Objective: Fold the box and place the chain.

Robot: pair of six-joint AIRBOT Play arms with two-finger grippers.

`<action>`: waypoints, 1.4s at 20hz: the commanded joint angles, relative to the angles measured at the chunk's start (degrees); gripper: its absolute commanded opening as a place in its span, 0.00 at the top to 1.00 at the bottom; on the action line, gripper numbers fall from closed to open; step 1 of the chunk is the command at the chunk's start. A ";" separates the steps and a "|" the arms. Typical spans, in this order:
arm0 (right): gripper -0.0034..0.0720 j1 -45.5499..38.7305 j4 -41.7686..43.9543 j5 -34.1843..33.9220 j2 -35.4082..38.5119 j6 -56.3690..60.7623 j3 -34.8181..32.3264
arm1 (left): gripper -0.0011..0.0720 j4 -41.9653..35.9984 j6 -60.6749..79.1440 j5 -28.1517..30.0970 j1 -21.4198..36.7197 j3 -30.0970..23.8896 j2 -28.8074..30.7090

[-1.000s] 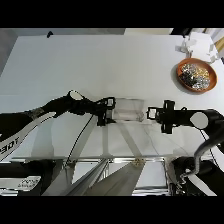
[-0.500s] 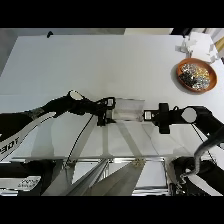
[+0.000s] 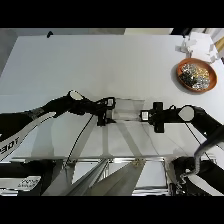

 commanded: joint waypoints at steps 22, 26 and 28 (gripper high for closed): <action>0.83 4.66 7.13 1.16 -0.04 -1.57 0.00 | 0.97 0.00 0.00 0.00 0.00 0.02 -0.02; 0.89 4.66 7.63 0.98 -0.04 -1.57 0.00 | 0.97 0.00 0.00 0.00 0.00 0.02 -0.02; 0.89 4.66 9.03 0.66 -0.04 -1.57 0.00 | 0.97 0.00 0.00 0.00 0.00 0.02 -0.02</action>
